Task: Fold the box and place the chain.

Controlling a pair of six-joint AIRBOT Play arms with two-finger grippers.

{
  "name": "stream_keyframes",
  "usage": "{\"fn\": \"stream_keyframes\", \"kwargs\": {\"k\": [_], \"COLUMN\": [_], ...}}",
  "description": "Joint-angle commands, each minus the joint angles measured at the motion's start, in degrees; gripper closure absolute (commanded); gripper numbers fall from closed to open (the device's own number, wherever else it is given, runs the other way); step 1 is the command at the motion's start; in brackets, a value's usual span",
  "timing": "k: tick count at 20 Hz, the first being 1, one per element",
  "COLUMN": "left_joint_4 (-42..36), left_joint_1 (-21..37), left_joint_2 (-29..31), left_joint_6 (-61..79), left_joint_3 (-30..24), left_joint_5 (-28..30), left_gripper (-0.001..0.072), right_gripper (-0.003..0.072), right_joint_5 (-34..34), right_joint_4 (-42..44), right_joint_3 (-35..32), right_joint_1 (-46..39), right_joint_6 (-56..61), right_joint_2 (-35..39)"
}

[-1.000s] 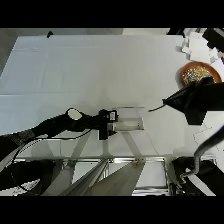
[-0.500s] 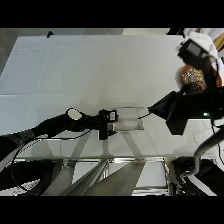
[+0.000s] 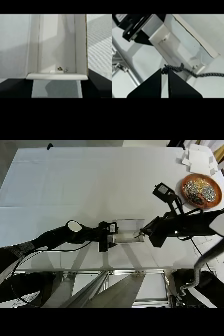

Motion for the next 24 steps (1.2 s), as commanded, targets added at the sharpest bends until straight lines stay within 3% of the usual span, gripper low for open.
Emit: {"fn": "stream_keyframes", "kwargs": {"k": [1, 6, 15, 20, 21, 23, 24], "left_joint_4": [0.02, 0.02, 0.02, 0.02, 0.02, 0.02, 0.02], "left_joint_1": [0.04, 0.04, 0.04, 0.04, 0.04, 0.04, 0.04], "left_joint_2": [0.04, 0.04, 0.04, 0.04, 0.04, 0.04, 0.04], "left_joint_6": [0.0, 0.0, 0.0, 0.02, 0.0, 0.02, 0.02], "left_joint_3": [0.02, 0.02, 0.02, 0.02, 0.02, 0.02, 0.02], "left_joint_5": [0.02, 0.0, 0.02, 0.02, 0.0, 0.0, 0.0], "left_gripper": [0.0297, 0.0297, 0.0297, 0.0297, 0.0297, 0.0297, 0.0297], "right_gripper": [0.0673, 0.0673, 0.0671, 0.0667, 0.0623, 0.0431, 0.0409], "right_joint_5": [-7.17, -10.14, -17.64, -18.93, -18.91, -18.27, -17.4], "right_joint_4": [2.49, 5.66, 5.42, 5.68, 5.73, 6.19, 6.03], "right_joint_3": [-5.14, -6.86, -7.04, -7.04, -7.04, -6.99, -6.97], "right_joint_1": [0.07, 0.7, 9.01, 9.18, 9.18, 9.16, 9.16], "right_joint_6": [-2.01, -5.68, -6.69, -6.64, -6.64, -6.62, -6.62], "right_joint_2": [-0.33, -3.41, -16.72, -18.75, -18.75, -18.29, -17.14]}}
